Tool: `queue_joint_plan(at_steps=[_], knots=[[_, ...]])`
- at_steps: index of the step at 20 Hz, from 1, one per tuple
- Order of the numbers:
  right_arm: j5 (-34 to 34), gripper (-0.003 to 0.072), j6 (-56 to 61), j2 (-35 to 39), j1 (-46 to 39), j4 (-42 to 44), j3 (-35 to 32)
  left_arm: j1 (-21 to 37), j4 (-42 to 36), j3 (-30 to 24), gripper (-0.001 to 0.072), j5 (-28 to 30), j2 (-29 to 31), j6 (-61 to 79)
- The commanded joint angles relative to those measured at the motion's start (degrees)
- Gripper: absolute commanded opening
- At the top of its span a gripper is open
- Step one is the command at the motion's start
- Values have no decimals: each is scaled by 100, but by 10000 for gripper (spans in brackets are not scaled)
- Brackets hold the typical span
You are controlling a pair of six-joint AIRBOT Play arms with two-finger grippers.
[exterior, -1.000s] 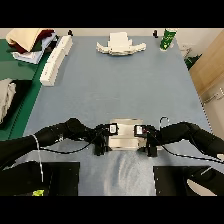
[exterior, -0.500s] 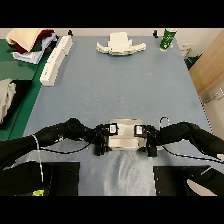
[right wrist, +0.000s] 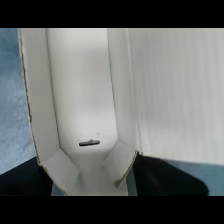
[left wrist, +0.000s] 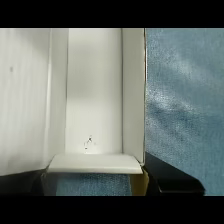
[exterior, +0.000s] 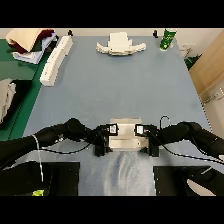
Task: Fold the box.
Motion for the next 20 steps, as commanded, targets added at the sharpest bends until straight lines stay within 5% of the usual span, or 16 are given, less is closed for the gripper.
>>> queue_joint_plan(at_steps=[1, 4, 8, 9, 10, 11, 15, 20], knots=[[-450, 720, 1871, 369, -2, -1316, 240, 0, 17, 7, 466, 35, -2, 28], [-1784, 720, 4083, 844, -2, -2138, 697, 0, 17, 7, 466, 35, -2, 26], [-3128, 719, 5241, 1322, 0, -1700, 883, 0, 17, 7, 466, 35, 0, 28], [-3217, 670, 5591, 1403, 0, -1285, 883, 0, 17, 7, 466, 35, 0, 28], [-3209, 476, 5836, 1467, 0, -643, 883, 0, 17, 7, 466, 35, 0, 28], [-3080, 294, 5827, 1484, 2, 72, 883, 0, 17, 7, 465, 35, 0, 28], [-1283, 11, 5980, 1237, 411, 1384, 883, 0, 17, 7, 465, 37, -2, 26], [872, 4, 6183, 68, 918, 1366, 994, 0, 17, 7, 466, 37, 0, 28]])
